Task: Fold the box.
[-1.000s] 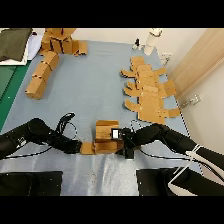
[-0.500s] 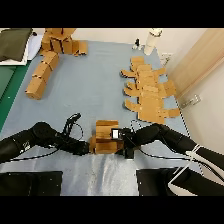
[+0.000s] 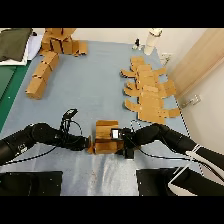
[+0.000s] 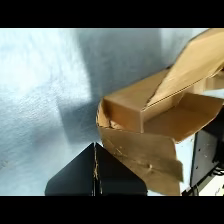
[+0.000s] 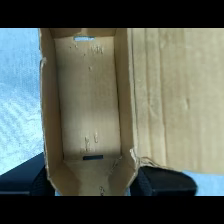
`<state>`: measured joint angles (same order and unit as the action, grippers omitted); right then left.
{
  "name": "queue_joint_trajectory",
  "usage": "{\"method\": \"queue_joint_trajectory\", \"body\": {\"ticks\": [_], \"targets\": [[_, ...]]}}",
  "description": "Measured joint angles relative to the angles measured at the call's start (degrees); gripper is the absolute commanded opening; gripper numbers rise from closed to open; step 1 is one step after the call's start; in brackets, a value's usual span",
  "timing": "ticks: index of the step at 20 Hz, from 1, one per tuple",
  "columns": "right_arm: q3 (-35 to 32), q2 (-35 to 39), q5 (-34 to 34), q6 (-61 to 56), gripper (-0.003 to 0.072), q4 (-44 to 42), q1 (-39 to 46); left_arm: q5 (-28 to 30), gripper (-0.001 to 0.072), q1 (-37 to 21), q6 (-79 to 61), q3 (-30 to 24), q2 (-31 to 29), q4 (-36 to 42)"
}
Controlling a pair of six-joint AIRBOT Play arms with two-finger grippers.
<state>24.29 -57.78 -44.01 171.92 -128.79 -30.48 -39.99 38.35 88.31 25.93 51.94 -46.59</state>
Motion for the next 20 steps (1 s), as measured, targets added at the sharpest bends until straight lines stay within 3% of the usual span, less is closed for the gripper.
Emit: {"method": "queue_joint_trajectory", "body": {"ticks": [8, 9, 10, 20], "targets": [[0.00, -0.02, 0.04, 0.00, 0.0555, 0.02, 0.00, 0.50, 0.0018, 1.53, 2.27, 1.86, -0.59, 1.16], [0.00, 0.02, 0.00, 0.00, 0.0555, 0.02, 0.00, 0.52, 0.0198, 1.57, 2.27, 2.12, -0.61, 1.36], [0.00, -0.02, -0.11, 0.00, 0.0555, -0.11, -0.04, 0.26, 0.0261, 1.62, 2.32, 2.34, -0.59, 1.46], [0.00, -0.02, 0.00, 0.02, 0.0555, 0.00, 0.04, -1.22, 0.0264, 1.64, 3.28, 2.95, -0.59, 1.81]]}}
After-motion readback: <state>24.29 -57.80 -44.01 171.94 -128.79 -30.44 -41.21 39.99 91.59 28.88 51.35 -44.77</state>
